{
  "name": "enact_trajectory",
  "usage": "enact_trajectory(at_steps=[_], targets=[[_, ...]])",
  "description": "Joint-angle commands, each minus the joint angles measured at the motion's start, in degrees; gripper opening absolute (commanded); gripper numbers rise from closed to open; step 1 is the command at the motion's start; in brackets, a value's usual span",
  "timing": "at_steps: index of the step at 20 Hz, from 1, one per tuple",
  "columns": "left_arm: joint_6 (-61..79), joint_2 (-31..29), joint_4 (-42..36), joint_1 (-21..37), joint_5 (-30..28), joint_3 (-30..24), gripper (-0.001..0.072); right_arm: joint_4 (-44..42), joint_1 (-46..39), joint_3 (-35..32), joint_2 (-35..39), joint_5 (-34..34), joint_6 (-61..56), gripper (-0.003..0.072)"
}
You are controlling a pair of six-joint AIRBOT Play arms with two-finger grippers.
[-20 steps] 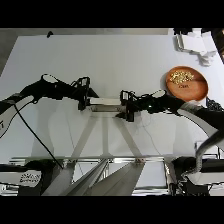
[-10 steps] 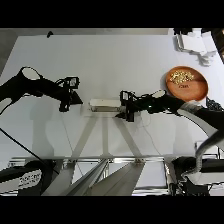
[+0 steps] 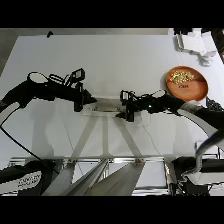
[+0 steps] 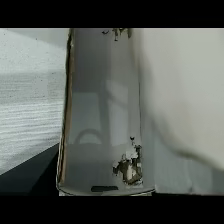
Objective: Fold the box and place the chain.
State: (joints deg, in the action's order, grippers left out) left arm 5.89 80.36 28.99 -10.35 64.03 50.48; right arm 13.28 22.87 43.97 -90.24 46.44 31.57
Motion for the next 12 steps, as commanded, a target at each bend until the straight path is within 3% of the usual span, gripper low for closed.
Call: enact_trajectory(at_steps=[1, 4, 8, 12], targets=[[-4.1, 1.4, -6.0, -0.3, -12.0, -0.3, 0.0006, 0.0, 0.0, 0.0, 0.0, 0.1, 0.0, 0.0522], [-9.7, 4.1, -4.3, -0.3, -18.0, -0.3, 0.0006, 0.0, 0.0, 0.0, 0.0, 0.1, 0.0, 0.0522], [-10.1, 6.6, -1.7, -0.3, -17.9, -0.3, 0.0006, 0.0, 0.0, 0.0, 0.0, 0.1, 0.0, 0.0522], [-9.8, 4.2, -1.2, 0.8, -16.0, -0.2, 0.0008, 0.0, 0.0, 0.0, 0.0, 0.1, 0.0, 0.0522]])
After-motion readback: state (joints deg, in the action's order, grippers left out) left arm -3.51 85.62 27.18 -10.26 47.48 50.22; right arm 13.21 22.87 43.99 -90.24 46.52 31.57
